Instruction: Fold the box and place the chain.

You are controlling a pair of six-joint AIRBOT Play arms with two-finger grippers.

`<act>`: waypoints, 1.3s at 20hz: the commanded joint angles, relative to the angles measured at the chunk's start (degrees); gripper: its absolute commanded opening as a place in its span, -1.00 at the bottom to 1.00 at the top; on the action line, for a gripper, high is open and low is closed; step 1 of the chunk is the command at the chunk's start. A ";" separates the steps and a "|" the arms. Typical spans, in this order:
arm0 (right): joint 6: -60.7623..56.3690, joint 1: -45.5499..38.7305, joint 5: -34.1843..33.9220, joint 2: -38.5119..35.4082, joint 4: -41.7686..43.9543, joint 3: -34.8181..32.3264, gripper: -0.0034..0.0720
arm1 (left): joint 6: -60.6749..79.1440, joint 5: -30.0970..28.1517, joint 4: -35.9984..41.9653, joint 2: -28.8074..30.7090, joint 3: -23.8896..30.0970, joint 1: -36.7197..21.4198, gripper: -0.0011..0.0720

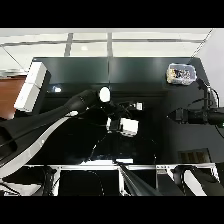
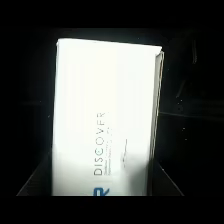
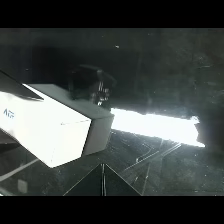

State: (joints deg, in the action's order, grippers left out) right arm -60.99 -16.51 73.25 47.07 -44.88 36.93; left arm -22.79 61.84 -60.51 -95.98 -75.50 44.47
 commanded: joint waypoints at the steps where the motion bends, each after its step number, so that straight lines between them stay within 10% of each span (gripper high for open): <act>1: -0.02 -0.02 -0.04 -0.02 0.02 0.02 -0.88 | -0.31 -3.17 -5.55 -0.57 0.02 2.32 0.77; 2: -0.02 -0.02 -0.15 -0.02 0.00 0.02 -0.88 | -2.99 -3.13 -6.73 -0.26 -0.15 2.21 0.04; 3: -0.02 -0.02 -0.13 -0.02 0.02 0.02 -0.88 | -6.75 -3.13 -8.41 0.48 -0.22 1.84 -0.26; 8: -0.02 -0.02 -0.04 -0.02 0.02 0.02 -0.88 | -26.91 2.01 -21.88 9.22 -0.44 -7.06 -0.24; 14: 0.22 -0.02 -0.07 -0.02 0.02 0.00 -0.88 | -44.61 20.52 -26.08 20.61 3.13 -34.34 -0.24; 21: 0.42 -0.02 -1.62 -0.02 0.04 0.00 -0.88 | -46.21 21.07 -25.77 32.28 19.06 -70.18 -0.24; 26: 0.39 -0.02 -2.08 0.00 0.13 0.00 -0.88 | -41.72 20.52 -24.46 33.57 21.77 -79.49 -0.24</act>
State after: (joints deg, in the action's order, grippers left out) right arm -60.58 -16.51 71.70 47.07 -44.84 36.93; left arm -66.63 83.13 -85.36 -63.64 -55.64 -29.19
